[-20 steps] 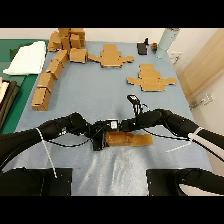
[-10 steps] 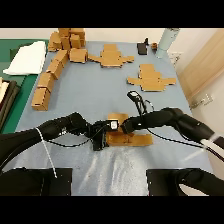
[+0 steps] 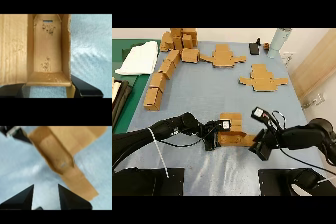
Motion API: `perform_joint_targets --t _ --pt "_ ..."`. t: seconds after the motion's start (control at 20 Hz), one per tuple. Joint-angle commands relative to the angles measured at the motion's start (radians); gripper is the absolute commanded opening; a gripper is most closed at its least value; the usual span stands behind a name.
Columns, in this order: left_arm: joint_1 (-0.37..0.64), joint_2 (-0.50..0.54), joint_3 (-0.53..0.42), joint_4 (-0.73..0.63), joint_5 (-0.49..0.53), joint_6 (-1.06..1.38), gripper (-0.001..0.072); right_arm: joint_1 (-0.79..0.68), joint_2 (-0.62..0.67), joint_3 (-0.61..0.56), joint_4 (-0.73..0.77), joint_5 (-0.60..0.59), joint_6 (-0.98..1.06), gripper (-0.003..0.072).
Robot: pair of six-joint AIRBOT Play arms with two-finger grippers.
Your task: Fold the box.
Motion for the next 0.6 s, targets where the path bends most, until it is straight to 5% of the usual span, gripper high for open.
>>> perform_joint_targets --t 0.0,0.15,0.55 --pt "0.0 0.0 0.0 0.0 0.0 0.0 0.0467 0.0 0.023 -0.086 -0.18 0.024 -0.129 0.0456" --pt "0.0 0.0 0.0 0.0 0.0 0.0 0.0467 0.0 -0.061 -0.104 -0.269 0.173 -0.14 0.0532" --pt "0.0 0.0 0.0 0.0 0.0 0.0 0.0467 0.001 -0.225 -0.104 -0.181 0.338 -0.31 0.0603"
